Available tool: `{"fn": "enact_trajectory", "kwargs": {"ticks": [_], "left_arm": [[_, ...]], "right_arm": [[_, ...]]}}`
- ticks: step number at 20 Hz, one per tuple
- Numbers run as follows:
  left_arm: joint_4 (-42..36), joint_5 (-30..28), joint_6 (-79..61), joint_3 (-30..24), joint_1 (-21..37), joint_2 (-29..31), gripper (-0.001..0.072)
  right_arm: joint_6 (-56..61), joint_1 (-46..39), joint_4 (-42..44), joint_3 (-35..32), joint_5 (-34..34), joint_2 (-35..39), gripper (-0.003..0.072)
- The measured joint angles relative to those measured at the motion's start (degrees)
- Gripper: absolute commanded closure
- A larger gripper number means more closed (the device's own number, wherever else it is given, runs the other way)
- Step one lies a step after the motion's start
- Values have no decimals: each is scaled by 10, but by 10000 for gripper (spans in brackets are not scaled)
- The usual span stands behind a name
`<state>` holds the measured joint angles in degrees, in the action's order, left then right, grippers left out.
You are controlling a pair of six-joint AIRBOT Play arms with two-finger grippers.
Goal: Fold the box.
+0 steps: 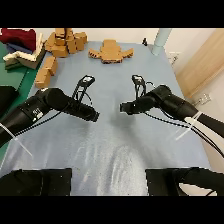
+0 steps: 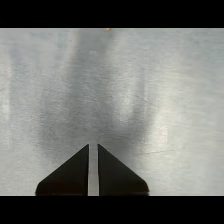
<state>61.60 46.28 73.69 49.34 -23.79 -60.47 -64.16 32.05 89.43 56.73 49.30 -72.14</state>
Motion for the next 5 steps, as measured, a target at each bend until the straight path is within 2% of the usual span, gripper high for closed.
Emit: {"fn": "enact_trajectory", "kwargs": {"ticks": [5], "left_arm": [[-2, -14, 8, -2, -16, 1, 699]], "right_arm": [[-20, -2, 27, 14, 7, -16, 589]]}}
